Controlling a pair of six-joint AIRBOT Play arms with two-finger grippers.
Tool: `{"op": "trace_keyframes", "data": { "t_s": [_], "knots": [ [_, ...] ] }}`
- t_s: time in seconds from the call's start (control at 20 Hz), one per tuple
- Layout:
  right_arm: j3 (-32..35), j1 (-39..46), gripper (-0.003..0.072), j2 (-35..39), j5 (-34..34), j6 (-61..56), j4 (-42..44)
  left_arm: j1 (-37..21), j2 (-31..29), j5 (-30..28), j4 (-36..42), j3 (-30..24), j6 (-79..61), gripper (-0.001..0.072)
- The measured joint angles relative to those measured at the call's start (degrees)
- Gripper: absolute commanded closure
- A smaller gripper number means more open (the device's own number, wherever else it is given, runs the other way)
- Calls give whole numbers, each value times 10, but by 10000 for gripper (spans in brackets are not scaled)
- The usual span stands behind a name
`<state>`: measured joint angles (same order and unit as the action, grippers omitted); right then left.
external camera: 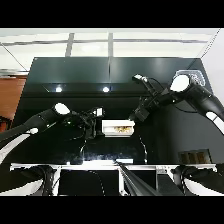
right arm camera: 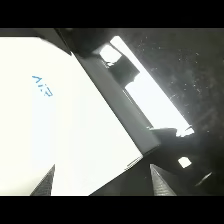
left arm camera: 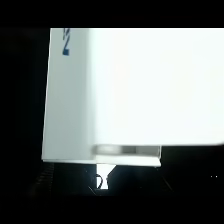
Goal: Fold the box and place the chain.
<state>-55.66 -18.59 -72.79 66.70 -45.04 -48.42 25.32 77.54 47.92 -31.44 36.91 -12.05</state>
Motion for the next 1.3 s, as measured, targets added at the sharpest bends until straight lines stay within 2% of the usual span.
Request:
{"op": "trace_keyframes", "data": {
  "t_s": [0.2,0.45,0.75,1.0,1.1,1.15,1.3],
  "knots": [
    [33,-31,-6,17,-48,102,0,0,0,0,0,0,0,216],
    [43,-48,-7,22,-59,211,7,0,0,0,0,0,0,216],
    [45,-65,-6,23,-17,251,19,0,0,2,1,0,2,216],
    [45,-81,-5,24,-26,256,-1,0,0,3,0,0,1,217],
    [45,-83,186,24,-32,257,-8,0,0,4,0,0,1,216],
    [45,-84,207,24,-34,257,-10,0,0,5,0,0,1,216],
    [45,-85,208,24,-38,257,-12,0,0,5,0,0,1,216]
  ]
}}
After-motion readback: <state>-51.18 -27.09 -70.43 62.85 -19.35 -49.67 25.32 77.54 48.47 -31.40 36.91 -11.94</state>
